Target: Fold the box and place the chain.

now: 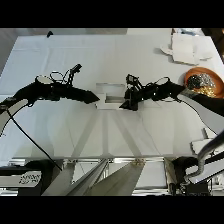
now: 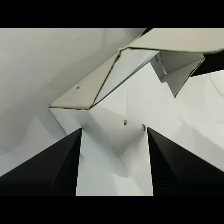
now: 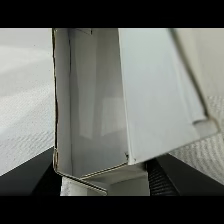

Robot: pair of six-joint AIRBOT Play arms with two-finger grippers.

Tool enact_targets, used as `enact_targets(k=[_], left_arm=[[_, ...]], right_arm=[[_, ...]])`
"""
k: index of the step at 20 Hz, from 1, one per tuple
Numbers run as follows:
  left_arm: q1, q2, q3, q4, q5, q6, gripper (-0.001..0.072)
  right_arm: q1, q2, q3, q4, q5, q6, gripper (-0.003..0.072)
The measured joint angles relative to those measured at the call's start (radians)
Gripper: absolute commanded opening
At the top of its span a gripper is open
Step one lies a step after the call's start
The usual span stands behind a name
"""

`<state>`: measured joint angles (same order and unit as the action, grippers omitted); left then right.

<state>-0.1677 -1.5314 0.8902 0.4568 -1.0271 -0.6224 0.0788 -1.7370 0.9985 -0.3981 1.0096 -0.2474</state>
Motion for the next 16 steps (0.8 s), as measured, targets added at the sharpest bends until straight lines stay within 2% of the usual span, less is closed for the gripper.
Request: enact_targets(k=[9,16], left_arm=[[-0.054,0.000,0.000,0.013,0.094,-0.088,0.0439],[-0.092,0.000,0.002,0.074,0.159,-0.224,0.0438]], right_arm=[[0.000,0.000,0.000,-0.001,0.000,0.002,0.0308],[-0.001,0.000,0.000,-0.001,0.001,0.000,0.0308]])
